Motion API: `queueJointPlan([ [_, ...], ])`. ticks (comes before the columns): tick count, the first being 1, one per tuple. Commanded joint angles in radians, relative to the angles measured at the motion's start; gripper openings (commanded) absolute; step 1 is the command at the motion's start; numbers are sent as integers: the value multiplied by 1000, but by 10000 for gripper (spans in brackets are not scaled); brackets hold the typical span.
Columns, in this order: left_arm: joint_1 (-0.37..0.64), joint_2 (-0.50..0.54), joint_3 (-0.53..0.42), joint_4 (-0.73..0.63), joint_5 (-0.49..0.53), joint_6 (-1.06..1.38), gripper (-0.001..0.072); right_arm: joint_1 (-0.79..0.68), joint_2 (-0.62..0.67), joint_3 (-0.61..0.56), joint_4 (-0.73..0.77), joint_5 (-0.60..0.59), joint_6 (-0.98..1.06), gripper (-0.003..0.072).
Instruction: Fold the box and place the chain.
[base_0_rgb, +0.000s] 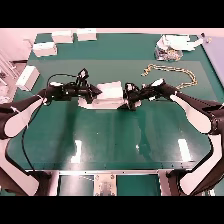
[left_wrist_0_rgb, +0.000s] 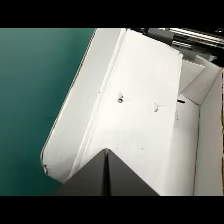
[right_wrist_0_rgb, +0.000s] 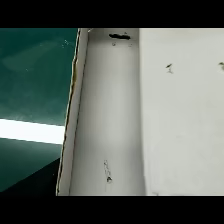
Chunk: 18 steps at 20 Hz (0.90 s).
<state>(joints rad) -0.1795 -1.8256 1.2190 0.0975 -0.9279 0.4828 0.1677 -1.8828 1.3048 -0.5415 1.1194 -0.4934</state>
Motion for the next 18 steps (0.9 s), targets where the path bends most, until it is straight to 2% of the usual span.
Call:
queueJointPlan([
  [1, 0, -3, 0, 51, 23, -12, 17, 1, 0, 0, -1, 0, -1, 478],
  [5, 0, -2, 1, 48, 29, -2, 17, 1, 0, 0, -1, 0, -1, 479],
  [8, 0, 9, 51, 49, -9, -3, 17, 1, 0, 0, -1, 0, -1, 479],
  [11, 2, 91, 62, 82, -26, -5, 18, 2, 0, 0, -1, 0, -1, 478],
  [13, 21, 163, 62, 183, -37, -39, 21, 2, 0, 0, -1, 0, -1, 479],
  [14, 34, 196, 63, 251, -61, -80, 73, 2, 0, 0, -1, 0, -1, 479],
  [15, 50, 221, 63, 309, -100, -124, 347, 2, 0, 0, -1, 0, -1, 478],
  [16, 68, 237, 63, 357, -138, -187, 519, 2, 0, 0, -1, 0, -1, 478],
  [18, 101, 242, 63, 432, -227, -260, 544, 2, 0, 0, -1, 0, -1, 479],
])
